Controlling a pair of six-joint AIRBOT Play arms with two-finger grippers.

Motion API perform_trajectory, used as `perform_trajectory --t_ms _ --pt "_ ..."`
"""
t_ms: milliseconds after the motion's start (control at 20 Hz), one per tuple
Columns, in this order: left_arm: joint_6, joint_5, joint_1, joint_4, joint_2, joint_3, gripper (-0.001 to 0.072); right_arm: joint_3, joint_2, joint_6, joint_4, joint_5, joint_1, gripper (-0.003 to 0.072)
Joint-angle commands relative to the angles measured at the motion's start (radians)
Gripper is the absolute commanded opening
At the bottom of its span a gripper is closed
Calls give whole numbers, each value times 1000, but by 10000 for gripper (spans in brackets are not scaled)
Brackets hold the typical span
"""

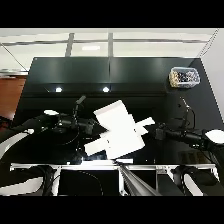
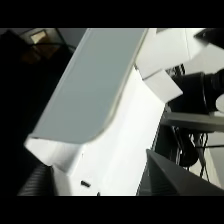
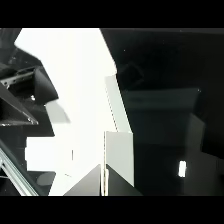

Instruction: Fold the box and place the chain.

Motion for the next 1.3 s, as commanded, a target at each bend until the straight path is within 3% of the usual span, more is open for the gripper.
perform_trajectory --t_ms 0,350,450,600,700,750,800,850,1100,1250 --pt "40 -36 -2 72 -2 -1 550 -1 1 8 0 1 0 13" --pt "35 -39 0 53 -2 1 531 -1 1 15 -15 2 0 13" --pt "61 -41 0 53 -2 1 394 -1 1 15 -15 2 0 13" --pt "84 -43 1 53 -2 1 53 -1 1 15 -15 2 0 13" --pt "102 -56 1 57 -2 1 31 0 1 19 -27 12 0 27" --pt "135 -69 1 57 -2 1 31 0 1 53 -51 13 0 284" --pt "160 -74 1 57 -2 1 30 6 1 108 -92 13 0 617" --pt "181 -76 1 57 -2 1 29 28 1 145 -164 30 0 680" --pt "347 -49 0 135 39 40 24 270 1 147 -593 166 0 680" --pt "362 120 -21 226 138 63 24 378 1 141 -764 108 0 680"
